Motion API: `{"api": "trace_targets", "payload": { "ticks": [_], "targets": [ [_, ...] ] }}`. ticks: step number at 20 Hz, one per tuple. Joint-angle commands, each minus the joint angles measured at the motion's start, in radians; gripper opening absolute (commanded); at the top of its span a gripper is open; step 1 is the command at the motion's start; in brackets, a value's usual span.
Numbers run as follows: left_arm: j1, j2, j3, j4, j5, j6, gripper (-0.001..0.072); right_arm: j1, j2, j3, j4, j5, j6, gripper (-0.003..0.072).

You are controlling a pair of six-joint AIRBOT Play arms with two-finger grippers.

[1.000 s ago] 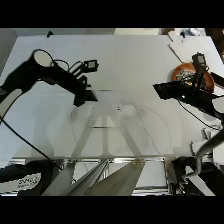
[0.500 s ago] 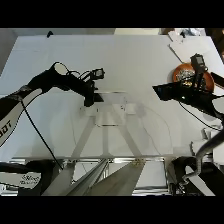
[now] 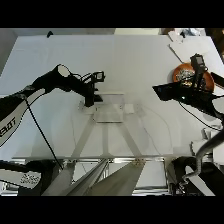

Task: Fold the box and place the chain.

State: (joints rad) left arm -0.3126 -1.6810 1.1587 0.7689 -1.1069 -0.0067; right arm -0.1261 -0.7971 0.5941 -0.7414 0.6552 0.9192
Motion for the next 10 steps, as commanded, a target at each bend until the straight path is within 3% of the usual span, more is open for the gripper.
{"api": "trace_targets", "payload": {
  "ticks": [1,7,10],
  "targets": [
    [0.0,-0.008,0.0,0.005,0.004,0.006,0.0004,-0.001,0.001,0.001,0.0,0.0,0.0,0.0446],
    [0.0,-0.006,0.0,0.006,0.004,0.006,0.0014,0.0,0.001,0.001,0.001,0.029,-0.008,0.0446],
    [-0.001,-0.006,0.0,0.006,0.004,0.006,0.0014,0.0,0.001,0.001,0.023,0.134,-0.137,0.0448]
  ]
}}
